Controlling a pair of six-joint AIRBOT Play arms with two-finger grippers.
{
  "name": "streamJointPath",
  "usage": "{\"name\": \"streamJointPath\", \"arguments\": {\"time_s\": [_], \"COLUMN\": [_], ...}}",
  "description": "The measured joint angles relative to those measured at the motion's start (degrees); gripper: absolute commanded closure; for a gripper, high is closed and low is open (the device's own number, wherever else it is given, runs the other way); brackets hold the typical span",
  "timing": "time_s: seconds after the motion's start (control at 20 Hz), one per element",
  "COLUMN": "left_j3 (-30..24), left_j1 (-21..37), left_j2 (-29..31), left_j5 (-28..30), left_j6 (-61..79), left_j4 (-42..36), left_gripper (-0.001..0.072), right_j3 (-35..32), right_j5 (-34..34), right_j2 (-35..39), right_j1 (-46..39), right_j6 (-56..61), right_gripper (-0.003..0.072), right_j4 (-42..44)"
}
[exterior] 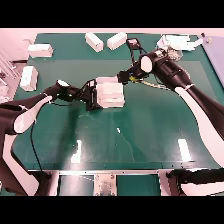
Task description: Fold the box and place the chain.
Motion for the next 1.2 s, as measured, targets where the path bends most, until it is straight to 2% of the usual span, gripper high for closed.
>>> {"name": "streamJointPath", "arguments": {"time_s": [0.3,0.5,0.7,0.8,1.2], "left_j3": [0.0,0.0,0.0,0.0,0.0], "left_j1": [0.0,0.0,0.0,0.0,0.0], "left_j2": [0.0,0.0,0.0,0.0,0.0], "left_j5": [0.0,0.0,0.0,0.0,0.0], "left_j6": [0.0,0.0,0.0,0.0,0.0], "left_j4": [0.0,0.0,0.0,0.0,0.0], "left_gripper": [0.0331,0.0331,0.0331,0.0331,0.0331], "right_j3": [-0.3,-1.7,-2.3,-2.4,-2.5], "right_j5": [-2.5,-9.2,-12.0,-11.6,-3.0], "right_j2": [0.8,-0.6,-4.3,-6.0,-11.2], "right_j1": [-8.1,-15.2,-22.6,-26.6,-38.9], "right_j6": [-17.4,-36.0,-51.3,-56.4,-87.6], "right_gripper": [0.0180,0.0180,0.0179,0.0180,0.0191], "right_j4": [0.5,9.6,17.8,19.9,33.1]}}
